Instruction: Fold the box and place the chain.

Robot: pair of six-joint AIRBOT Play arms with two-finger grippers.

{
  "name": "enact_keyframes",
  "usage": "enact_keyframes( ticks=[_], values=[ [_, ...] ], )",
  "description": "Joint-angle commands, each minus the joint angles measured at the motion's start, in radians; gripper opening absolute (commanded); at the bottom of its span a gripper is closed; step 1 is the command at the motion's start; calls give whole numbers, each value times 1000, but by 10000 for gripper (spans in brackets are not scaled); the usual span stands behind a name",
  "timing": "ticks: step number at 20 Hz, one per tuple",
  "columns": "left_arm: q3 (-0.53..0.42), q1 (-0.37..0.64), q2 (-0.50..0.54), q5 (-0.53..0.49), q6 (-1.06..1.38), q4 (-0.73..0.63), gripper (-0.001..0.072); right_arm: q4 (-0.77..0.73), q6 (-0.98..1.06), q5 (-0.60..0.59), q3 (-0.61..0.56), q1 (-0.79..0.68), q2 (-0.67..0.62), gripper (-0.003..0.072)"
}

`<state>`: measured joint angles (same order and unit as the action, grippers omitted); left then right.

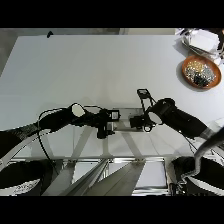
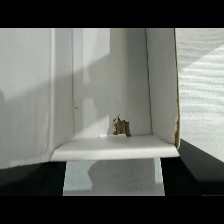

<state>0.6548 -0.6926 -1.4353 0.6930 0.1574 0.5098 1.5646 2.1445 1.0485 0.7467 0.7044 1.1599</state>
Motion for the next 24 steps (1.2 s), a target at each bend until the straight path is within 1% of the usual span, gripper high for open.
enact_keyframes(
  ticks=[1, 3, 4, 5, 7, 8, 10, 12, 14, 15, 17, 19, 21, 24],
  values=[
    [0, -1, 0, 0, 0, 0, 312, 10, -92, 91, 15, -53, -101, 342],
    [0, -1, 0, 0, 0, 0, 312, 10, -184, 127, 66, -121, -186, 346],
    [0, -1, 0, 0, -1, 0, 312, 11, -240, 128, 100, -167, -224, 388],
    [0, -1, 0, 0, 0, 0, 312, 21, -300, 129, 140, -232, -251, 403],
    [0, -1, 0, 0, 0, 0, 312, 85, -425, 132, 209, -395, -248, 403],
    [0, -1, 0, 0, 0, 0, 312, 114, -484, 110, 232, -493, -228, 403],
    [0, -1, 0, 0, 0, 0, 312, 117, -603, 45, 297, -722, -128, 402],
    [0, -1, 0, 0, 0, 0, 312, 113, -670, -11, 385, -906, 23, 402],
    [0, -1, 0, 0, 0, 0, 312, 112, -715, -43, 491, -1035, 194, 391],
    [0, -1, 0, 0, 0, 0, 312, 113, -715, -47, 541, -1075, 273, 391],
    [0, -1, 0, 0, 0, 0, 312, 103, -714, -46, 633, -1122, 417, 391],
    [0, -1, 0, 0, 0, 0, 312, 103, -713, -75, 693, -1126, 519, 390],
    [0, -1, 0, 0, 0, 0, 312, 98, -699, -125, 728, -1121, 582, 371],
    [0, -1, 0, 0, 0, 0, 312, 96, -664, -178, 741, -1122, 626, 369]
  ],
)
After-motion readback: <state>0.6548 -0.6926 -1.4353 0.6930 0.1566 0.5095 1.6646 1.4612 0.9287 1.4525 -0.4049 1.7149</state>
